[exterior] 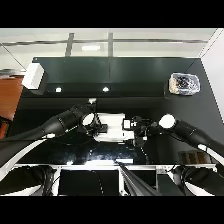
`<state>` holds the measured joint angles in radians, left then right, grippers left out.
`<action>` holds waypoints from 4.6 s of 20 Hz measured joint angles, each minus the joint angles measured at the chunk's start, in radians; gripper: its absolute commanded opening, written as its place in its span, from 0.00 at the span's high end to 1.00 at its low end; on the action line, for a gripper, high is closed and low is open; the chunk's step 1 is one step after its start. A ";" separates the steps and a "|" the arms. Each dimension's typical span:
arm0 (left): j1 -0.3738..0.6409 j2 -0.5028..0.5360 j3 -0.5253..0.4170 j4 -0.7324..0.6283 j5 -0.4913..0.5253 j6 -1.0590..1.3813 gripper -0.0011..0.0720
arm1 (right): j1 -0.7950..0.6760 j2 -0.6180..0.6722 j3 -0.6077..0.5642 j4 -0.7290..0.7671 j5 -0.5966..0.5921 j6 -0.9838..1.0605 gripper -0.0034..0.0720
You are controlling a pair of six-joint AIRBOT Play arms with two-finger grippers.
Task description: Fold the box and place the chain.
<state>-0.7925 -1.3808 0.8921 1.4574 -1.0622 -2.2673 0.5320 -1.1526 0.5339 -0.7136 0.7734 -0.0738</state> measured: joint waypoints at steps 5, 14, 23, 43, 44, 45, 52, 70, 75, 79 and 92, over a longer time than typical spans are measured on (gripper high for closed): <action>0.000 0.000 0.001 0.027 -0.045 0.010 0.94 | -0.005 0.021 0.000 -0.069 0.015 0.018 0.20; 0.000 0.000 0.001 0.047 -0.045 0.009 0.94 | 0.022 0.006 0.000 0.013 -0.009 -0.020 0.38; 0.000 0.000 0.001 0.050 -0.045 0.008 0.94 | 0.077 -0.026 0.000 0.056 -0.074 0.000 0.64; 0.000 0.000 0.001 0.049 -0.042 0.008 0.94 | 0.140 -0.085 0.000 0.275 -0.144 0.022 0.46; 0.000 0.000 0.001 0.049 -0.042 0.008 0.94 | 0.142 -0.085 0.000 0.275 -0.149 0.022 0.51; 0.000 0.000 0.001 0.049 -0.042 0.008 0.94 | 0.144 -0.086 0.000 0.275 -0.156 0.021 0.63; 0.000 0.000 0.001 0.048 -0.042 0.007 0.94 | 0.139 -0.082 0.000 0.272 -0.175 0.023 0.92; 0.000 0.000 0.001 0.050 -0.045 0.008 0.94 | -0.525 0.175 -0.101 -0.154 0.287 1.411 0.92; 0.000 0.000 0.001 0.051 -0.045 0.009 0.94 | -0.408 0.069 -0.137 -0.090 0.246 1.485 0.92; 0.000 0.000 0.001 0.052 -0.041 0.008 0.94 | -0.312 0.000 -0.142 0.067 0.176 1.434 0.49; 0.000 0.000 0.001 0.052 -0.039 0.008 0.94 | -0.259 -0.027 -0.038 0.282 0.282 1.206 0.05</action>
<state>-0.7921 -1.3804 0.8928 1.5093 -1.1015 -2.2589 0.2726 -1.1801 0.4957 -0.4320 1.0554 1.1320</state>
